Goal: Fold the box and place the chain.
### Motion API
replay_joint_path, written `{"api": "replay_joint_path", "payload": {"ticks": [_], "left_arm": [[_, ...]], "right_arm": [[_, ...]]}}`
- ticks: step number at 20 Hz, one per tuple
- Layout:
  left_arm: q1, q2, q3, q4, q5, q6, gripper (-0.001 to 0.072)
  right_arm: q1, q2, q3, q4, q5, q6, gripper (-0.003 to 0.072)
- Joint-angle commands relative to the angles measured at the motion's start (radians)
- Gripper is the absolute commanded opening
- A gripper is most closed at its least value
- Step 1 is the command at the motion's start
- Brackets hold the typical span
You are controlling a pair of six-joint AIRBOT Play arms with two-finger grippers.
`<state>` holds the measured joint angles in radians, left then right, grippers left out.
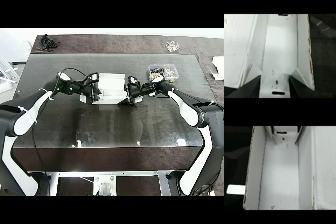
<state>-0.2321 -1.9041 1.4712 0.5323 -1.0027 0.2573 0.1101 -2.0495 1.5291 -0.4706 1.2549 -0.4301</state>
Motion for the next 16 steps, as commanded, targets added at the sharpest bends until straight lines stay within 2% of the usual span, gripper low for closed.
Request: {"api": "replay_joint_path", "payload": {"ticks": [1,2,16], "left_arm": [[0.000,-0.001,0.000,-0.013,-0.013,0.013,0.0615],[0.000,-0.001,0.000,-0.013,-0.012,0.013,0.0631],[0.000,-0.001,-0.050,-0.027,0.019,0.040,0.0629]], "right_arm": [[0.001,0.000,0.000,-0.001,0.003,0.000,0.0591],[0.001,0.000,0.000,-0.001,0.003,-0.001,0.0591],[0.001,0.000,0.000,-0.001,0.002,0.000,0.0591]]}}
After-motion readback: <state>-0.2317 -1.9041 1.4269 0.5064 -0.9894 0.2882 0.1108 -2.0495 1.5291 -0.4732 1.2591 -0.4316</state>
